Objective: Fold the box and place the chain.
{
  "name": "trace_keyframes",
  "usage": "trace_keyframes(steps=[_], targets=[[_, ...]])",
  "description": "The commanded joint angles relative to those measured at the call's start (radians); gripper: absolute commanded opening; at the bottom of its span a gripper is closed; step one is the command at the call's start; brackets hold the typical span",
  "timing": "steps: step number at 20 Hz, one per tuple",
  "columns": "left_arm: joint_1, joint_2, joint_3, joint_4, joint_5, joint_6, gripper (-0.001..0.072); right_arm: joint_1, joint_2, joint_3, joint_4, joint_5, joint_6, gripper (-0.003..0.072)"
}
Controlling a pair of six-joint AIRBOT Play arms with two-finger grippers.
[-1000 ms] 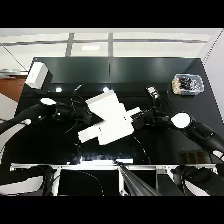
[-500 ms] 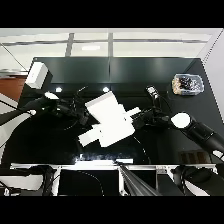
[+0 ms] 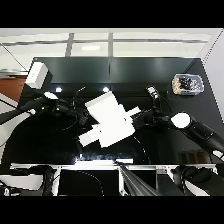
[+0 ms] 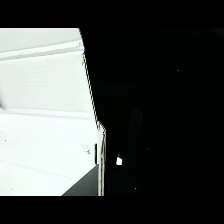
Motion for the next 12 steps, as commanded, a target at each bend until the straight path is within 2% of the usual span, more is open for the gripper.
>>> trace_keyframes(steps=[1, 9, 11, 12], targets=[[-0.012, 0.0, 0.001, 0.002, 0.055, -0.02, 0.0329, 0.0, 0.0, 0.0, 0.001, 0.0, 0.009, 0.0039], [-0.043, 0.0, 0.001, -0.001, 0.069, -0.022, 0.0327, 0.0, 0.0, 0.0, 0.0, 0.0, 0.011, 0.0039], [-0.043, 0.0, 0.001, -0.001, 0.061, -0.022, 0.0235, 0.0, 0.0, 0.0, 0.0, 0.0, 0.011, 0.0039], [-0.043, 0.0, 0.001, -0.001, 0.052, -0.022, 0.0235, 0.0, 0.0, 0.0, 0.0, 0.0, 0.011, 0.0039]])
